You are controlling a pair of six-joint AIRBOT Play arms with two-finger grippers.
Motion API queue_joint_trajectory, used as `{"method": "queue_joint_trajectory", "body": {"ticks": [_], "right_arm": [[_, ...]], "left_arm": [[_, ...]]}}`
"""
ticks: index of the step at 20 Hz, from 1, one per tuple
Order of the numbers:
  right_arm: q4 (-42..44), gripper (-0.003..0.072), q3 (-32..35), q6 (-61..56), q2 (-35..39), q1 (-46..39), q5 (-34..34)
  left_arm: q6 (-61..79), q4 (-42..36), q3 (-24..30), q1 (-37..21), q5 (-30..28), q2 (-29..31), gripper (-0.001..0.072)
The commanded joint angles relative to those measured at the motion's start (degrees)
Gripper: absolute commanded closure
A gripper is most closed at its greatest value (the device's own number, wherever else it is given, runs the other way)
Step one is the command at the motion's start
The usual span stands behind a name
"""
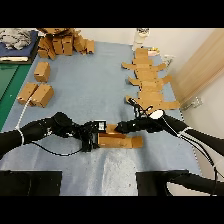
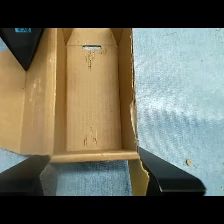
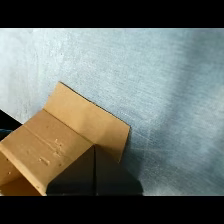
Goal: Fold the box.
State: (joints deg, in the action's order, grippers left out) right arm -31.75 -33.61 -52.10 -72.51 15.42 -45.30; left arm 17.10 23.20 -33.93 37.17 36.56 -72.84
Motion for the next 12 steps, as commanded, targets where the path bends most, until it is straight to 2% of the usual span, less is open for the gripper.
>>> {"method": "queue_joint_trajectory", "body": {"ticks": [1,4,9,11,12], "right_arm": [[-1.68,0.0681,-0.52,0.76,0.35,-0.09,0.85],[-9.31,0.0681,-3.06,0.68,4.55,-1.86,0.79],[-28.04,0.068,-5.05,0.68,13.97,-4.22,-0.28],[-30.86,0.068,-4.87,1.62,17.79,-4.2,-3.23],[-31.3,0.0653,-4.2,3.41,19.8,-4.2,-4.94]], "left_arm": [[0.02,-0.02,-0.07,-0.02,-0.13,-0.02,0.0187],[0.02,-0.02,-0.04,-0.02,-0.13,-0.02,0.0187],[0.0,-0.02,-0.04,-0.02,0.0,-0.02,0.0187],[0.02,-0.02,-0.04,-0.02,0.0,-0.02,0.0187],[0.0,-0.02,-0.04,0.0,0.02,-0.02,0.0187]]}}
